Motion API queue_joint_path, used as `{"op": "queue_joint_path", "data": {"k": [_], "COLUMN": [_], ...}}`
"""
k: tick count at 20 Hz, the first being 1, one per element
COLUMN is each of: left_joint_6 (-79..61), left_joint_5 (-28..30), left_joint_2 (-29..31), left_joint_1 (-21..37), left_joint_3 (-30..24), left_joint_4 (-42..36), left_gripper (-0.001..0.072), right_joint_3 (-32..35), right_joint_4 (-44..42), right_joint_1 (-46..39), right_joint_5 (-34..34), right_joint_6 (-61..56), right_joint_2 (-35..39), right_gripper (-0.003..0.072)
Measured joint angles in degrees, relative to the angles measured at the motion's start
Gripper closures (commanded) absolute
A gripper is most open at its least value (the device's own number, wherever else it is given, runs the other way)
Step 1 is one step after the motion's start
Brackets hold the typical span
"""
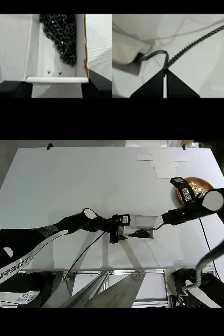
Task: Fold the box and place the chain.
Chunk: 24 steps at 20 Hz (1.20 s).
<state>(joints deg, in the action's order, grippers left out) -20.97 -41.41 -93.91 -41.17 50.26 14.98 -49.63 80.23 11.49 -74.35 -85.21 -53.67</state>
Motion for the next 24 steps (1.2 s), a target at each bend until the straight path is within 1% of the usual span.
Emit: {"op": "queue_joint_path", "data": {"k": [3, 5, 7, 9, 14, 19, 20, 22, 23, 24], "left_joint_6": [0.0, 0.0, 0.0, 0.0, 0.0, 0.0, 0.0, 0.0, 0.0, 0.0], "left_joint_5": [0.0, 0.0, 0.0, 0.0, 0.0, 0.0, 0.0, 0.0, 0.0, 0.0], "left_joint_2": [0.0, 0.0, 0.0, 0.0, 0.0, 0.0, 0.0, 0.0, 0.0, 0.0], "left_joint_1": [0.0, 0.0, 0.0, 0.0, 0.0, 0.0, 0.0, 0.0, 0.0, 0.0], "left_joint_3": [0.0, 0.0, 0.0, 0.0, 0.0, 0.0, 0.0, 0.0, 0.0, 0.0], "left_joint_4": [0.0, 0.0, 0.0, 0.0, 0.0, 0.0, 0.0, 0.0, 0.0, 0.0], "left_gripper": [0.0377, 0.0377, 0.0377, 0.0377, 0.0377, 0.0377, 0.0377, 0.0377, 0.0377, 0.0377], "right_joint_3": [0.0, 0.0, 0.0, 0.0, 2.03, 8.5, 9.79, 11.8, 12.44, 12.79], "right_joint_4": [-6.8, -11.39, -15.19, -18.14, -21.0, -19.52, -19.08, -18.4, -18.12, -17.94], "right_joint_1": [2.71, 4.15, 5.44, 6.99, 10.84, 11.96, 12.07, 12.15, 12.17, 12.17], "right_joint_5": [-1.55, -1.7, -0.83, 1.66, 11.21, 15.98, 16.72, 17.99, 18.51, 18.91], "right_joint_6": [0.85, 1.55, 2.27, 2.64, 3.02, 3.15, 3.15, 3.15, 3.17, 3.19], "right_joint_2": [5.73, 8.04, 9.27, 9.94, 10.43, 9.16, 8.7, 7.54, 7.04, 6.69], "right_gripper": [0.0671, 0.0671, 0.0671, 0.0671, 0.067, 0.0667, 0.0639, 0.0478, 0.0437, 0.0437]}}
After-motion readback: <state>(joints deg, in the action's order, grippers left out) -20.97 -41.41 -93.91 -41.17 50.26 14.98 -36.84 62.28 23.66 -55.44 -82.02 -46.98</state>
